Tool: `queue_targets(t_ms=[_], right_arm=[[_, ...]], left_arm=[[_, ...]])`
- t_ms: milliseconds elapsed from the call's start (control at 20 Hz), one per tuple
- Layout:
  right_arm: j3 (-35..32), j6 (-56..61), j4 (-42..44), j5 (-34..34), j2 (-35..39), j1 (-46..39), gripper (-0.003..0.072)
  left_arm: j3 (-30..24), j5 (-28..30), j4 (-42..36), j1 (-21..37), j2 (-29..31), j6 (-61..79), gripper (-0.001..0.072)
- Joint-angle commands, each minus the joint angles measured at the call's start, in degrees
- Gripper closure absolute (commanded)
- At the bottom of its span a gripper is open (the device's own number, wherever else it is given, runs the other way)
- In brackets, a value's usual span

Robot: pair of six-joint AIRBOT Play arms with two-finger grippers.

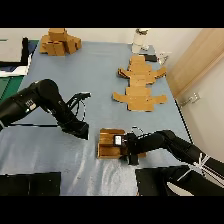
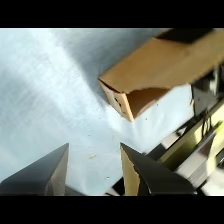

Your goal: Fold the box.

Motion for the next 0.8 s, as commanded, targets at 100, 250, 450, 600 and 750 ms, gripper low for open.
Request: queue_targets(t_ms=[100, 250, 450, 600, 750], right_arm=[[0.0, 0.0, 0.0, 0.0, 0.0, 0.0, 0.0183], [0.0, 0.0, 0.0, 0.0, 0.0, 0.0, 0.0183], [0.0, 0.0, 0.0, 0.0, 0.0, 0.0, 0.0183], [0.0, 0.0, 0.0, 0.0, 0.0, 0.0, 0.0183], [0.0, 0.0, 0.0, 0.0, 0.0, 0.0, 0.0183]], left_arm=[[-7.0, 7.0, -13.0, 6.3, 1.4, 44.9, 0.0196], [-14.4, 13.6, -16.1, 5.8, 1.4, 59.7, 0.0123], [-21.9, 22.0, -22.4, 2.5, 1.4, 72.4, -0.0011], [-25.5, 28.9, -23.1, -1.1, 1.5, 79.3, -0.0011], [-26.9, 32.8, -23.2, -5.0, 1.7, 80.7, -0.0011]])
